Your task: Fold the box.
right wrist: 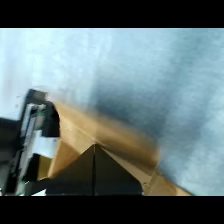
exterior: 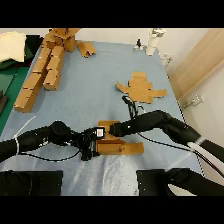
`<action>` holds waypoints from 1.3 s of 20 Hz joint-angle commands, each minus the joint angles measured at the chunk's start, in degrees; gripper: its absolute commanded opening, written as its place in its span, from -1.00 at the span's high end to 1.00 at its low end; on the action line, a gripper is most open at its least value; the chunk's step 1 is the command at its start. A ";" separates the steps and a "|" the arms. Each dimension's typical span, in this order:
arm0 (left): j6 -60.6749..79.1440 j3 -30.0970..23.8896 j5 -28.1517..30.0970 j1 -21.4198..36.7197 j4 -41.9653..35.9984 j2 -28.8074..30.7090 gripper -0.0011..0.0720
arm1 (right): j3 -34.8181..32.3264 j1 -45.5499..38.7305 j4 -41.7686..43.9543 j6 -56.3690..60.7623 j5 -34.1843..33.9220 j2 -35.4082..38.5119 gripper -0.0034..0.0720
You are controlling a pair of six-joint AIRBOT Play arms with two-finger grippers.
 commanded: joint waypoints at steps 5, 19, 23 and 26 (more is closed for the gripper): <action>0.02 0.02 0.02 0.00 0.00 0.00 -0.47 | 1.25 0.02 0.04 -7.13 2.93 -11.67 0.90; 0.02 0.02 0.02 0.00 0.00 0.00 -0.47 | 1.25 0.00 -14.45 -10.36 -2.03 8.44 0.90; 0.02 0.02 0.02 0.02 0.00 0.00 -0.47 | 0.79 0.42 -14.12 -10.93 -18.18 18.99 0.90; 0.02 0.02 0.02 0.00 0.00 0.00 -0.47 | -2.40 3.72 -11.21 -17.88 -28.61 23.43 0.89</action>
